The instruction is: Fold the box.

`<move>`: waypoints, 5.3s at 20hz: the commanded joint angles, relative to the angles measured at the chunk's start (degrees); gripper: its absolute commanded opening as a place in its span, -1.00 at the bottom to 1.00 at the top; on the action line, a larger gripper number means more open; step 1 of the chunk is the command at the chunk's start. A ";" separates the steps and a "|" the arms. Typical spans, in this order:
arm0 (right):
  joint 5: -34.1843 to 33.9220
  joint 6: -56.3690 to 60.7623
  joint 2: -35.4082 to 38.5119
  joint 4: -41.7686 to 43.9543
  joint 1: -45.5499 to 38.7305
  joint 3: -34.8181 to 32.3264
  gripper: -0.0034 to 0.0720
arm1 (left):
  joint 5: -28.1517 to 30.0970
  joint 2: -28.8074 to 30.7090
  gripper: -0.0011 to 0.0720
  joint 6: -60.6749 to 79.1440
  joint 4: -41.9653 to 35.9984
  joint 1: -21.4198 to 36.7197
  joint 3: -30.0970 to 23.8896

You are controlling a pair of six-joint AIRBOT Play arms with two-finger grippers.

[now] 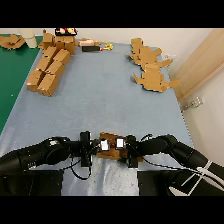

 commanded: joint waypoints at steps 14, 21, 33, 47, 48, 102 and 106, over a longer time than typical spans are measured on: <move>-0.02 0.00 0.02 0.00 0.02 0.02 0.51 | 1.60 -1.55 -0.12 0.00 -1.31 -2.08 0.07; -0.07 0.00 0.02 0.02 0.02 0.02 0.51 | 1.33 -1.55 0.22 -0.02 -2.60 -2.08 0.07; -0.04 -0.02 0.02 0.02 0.02 0.02 0.51 | -0.70 -1.53 -0.94 0.44 -1.86 -2.05 0.35; -0.07 -0.02 0.02 0.00 0.02 0.02 0.51 | -32.72 26.18 -0.95 -110.05 39.45 5.31 -3.19; -0.07 0.00 0.02 0.00 0.02 0.02 0.51 | -28.61 26.43 -0.95 -109.42 34.75 7.10 -6.12; -0.31 -0.02 0.02 0.00 0.02 0.02 0.51 | -5.92 13.86 -0.14 -49.70 -26.86 10.86 -6.62; -0.31 -0.02 0.02 0.00 0.02 0.02 0.51 | -7.93 12.09 0.05 -49.72 -26.62 10.88 -6.54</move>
